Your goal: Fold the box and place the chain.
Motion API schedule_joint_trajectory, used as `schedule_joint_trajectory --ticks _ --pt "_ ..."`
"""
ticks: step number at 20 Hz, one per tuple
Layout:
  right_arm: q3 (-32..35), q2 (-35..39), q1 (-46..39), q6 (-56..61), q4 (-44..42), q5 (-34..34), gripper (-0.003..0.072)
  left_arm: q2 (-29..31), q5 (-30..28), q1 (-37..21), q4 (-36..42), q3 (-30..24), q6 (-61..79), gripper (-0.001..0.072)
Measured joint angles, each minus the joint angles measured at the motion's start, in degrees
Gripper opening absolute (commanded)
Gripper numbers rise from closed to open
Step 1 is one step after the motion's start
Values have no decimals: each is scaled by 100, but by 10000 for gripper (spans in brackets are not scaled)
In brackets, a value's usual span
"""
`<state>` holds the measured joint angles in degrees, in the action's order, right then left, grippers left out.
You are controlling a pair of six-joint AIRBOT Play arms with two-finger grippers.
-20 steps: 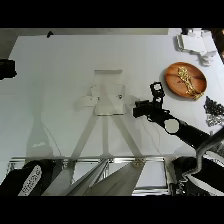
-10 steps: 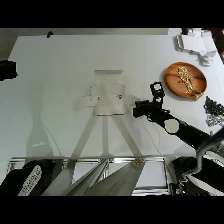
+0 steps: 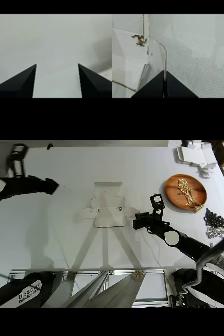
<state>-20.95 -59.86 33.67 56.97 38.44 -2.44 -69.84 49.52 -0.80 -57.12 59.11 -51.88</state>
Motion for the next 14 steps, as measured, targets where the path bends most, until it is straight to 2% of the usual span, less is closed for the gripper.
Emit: schedule_joint_trajectory --ticks 1,2,3,6,10,14 --pt "0 0 0 0 0 0 8 -356 332 55 400 243 505 653" --pt "0 0 0 -2 0 0 8 -713 669 107 804 485 1003 659" --pt "0 0 0 0 0 0 8 -1027 940 155 1121 706 1416 709" --pt "0 0 0 0 0 -2 8 -1915 1633 326 1694 1368 2310 706" --pt "0 0 0 -2 0 -2 8 -2979 2345 664 2011 2271 2839 705" --pt "0 0 0 0 0 -2 8 -3687 2835 962 2269 2774 3027 704"
